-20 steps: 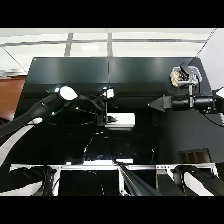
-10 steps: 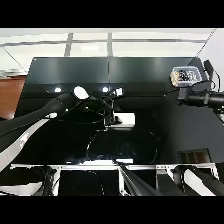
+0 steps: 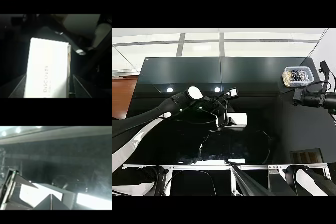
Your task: Fold the box and place the chain.
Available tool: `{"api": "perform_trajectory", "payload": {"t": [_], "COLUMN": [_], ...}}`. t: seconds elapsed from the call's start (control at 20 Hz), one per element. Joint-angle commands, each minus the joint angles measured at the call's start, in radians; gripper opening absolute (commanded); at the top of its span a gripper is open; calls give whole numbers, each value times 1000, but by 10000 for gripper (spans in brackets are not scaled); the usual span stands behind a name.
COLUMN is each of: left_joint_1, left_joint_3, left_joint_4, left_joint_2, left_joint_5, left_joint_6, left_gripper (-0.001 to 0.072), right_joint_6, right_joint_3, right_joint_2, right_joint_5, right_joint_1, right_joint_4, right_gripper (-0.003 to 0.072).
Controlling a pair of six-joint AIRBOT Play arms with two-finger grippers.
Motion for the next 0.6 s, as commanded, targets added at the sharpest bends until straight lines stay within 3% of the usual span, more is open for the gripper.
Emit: {"api": "perform_trajectory", "payload": {"t": [0.0,0.55], "left_joint_1": [-3,-37], "left_joint_3": [2,5], "left_joint_4": [5,115], "left_joint_2": [-2,-3], "left_joint_5": [-11,-10], "left_joint_6": [-4,-4], "left_gripper": [708,708], "right_joint_6": [-1,-1], "right_joint_3": [1,1], "right_joint_2": [0,0], "right_joint_5": [0,0], "right_joint_1": [-2,-2], "right_joint_4": [-12,-12], "right_gripper": [25,25]}}
